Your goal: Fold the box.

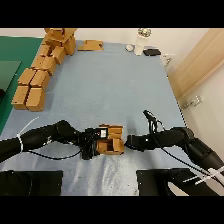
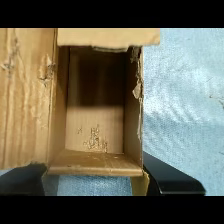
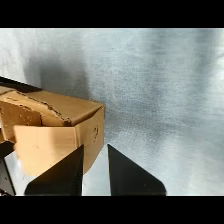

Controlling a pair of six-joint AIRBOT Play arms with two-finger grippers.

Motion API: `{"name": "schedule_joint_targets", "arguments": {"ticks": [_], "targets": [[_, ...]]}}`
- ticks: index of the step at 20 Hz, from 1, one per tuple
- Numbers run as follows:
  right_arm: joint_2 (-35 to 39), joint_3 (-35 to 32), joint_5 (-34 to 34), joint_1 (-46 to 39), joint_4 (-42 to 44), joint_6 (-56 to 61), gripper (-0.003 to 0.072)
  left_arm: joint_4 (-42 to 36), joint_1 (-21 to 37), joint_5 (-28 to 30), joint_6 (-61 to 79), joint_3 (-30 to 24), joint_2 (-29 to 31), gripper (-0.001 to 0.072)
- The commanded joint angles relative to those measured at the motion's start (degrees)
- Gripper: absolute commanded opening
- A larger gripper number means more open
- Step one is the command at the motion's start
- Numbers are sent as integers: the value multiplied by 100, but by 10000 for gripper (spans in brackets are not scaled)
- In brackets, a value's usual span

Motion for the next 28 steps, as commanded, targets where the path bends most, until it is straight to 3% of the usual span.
{"name": "schedule_joint_targets", "arguments": {"ticks": [1,11,12,13,17,21,28], "targets": [[4,7,94,22,177,0,241,2,0,2,2,-2,4,498],[4,7,225,278,341,2,241,2,0,0,2,-2,4,499],[-13,7,319,374,334,2,271,2,0,0,2,-2,4,499],[-72,7,387,431,317,2,374,2,0,0,2,-2,4,499],[-520,76,332,452,74,-11,376,2,0,2,2,-2,4,499],[-929,588,153,682,-162,13,374,2,0,0,2,-2,4,499],[-1926,1381,-229,1639,-1414,1364,372,2,0,0,2,-2,4,499]]}}
